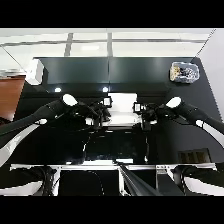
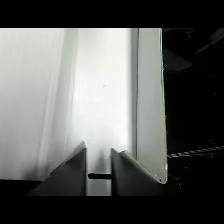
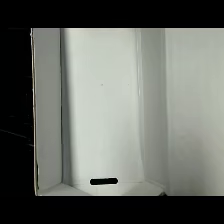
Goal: Fold the box and place the chain.
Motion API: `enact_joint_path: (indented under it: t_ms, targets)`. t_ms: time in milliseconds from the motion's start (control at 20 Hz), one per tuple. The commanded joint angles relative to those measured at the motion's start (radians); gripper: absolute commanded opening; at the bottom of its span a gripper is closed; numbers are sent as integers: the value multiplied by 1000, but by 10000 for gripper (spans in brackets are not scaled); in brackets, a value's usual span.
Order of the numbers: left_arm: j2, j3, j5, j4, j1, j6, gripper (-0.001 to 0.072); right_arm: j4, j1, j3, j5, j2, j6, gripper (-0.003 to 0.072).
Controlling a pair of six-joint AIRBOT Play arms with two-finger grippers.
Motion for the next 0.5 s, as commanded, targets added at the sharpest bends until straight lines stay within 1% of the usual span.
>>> enact_joint_path:
  t_ms: [0,50,100,150,200,250,300,350,400,450]
  targets:
    - [-4,1,22,-2,-10,-5,73,0,0,0,0,0,0,64]
    - [-4,1,23,-2,-10,-5,120,1,0,0,0,0,0,64]
    - [-4,1,22,-3,-10,-6,283,1,0,0,0,0,0,64]
    - [-4,1,21,0,-10,-10,276,1,0,0,0,0,0,64]
    - [-4,1,22,5,-10,-10,213,1,0,0,0,0,0,64]
    - [-4,1,25,5,-10,-9,231,1,0,0,0,0,0,64]
    - [-3,1,33,5,-10,-9,354,0,0,0,-1,0,0,64]
    - [-2,1,36,6,-7,-13,500,1,0,0,-1,0,0,64]
    - [5,2,37,17,-1,-52,275,1,1,0,-1,0,0,64]
    - [22,9,36,64,7,-72,79,1,0,0,0,0,0,64]
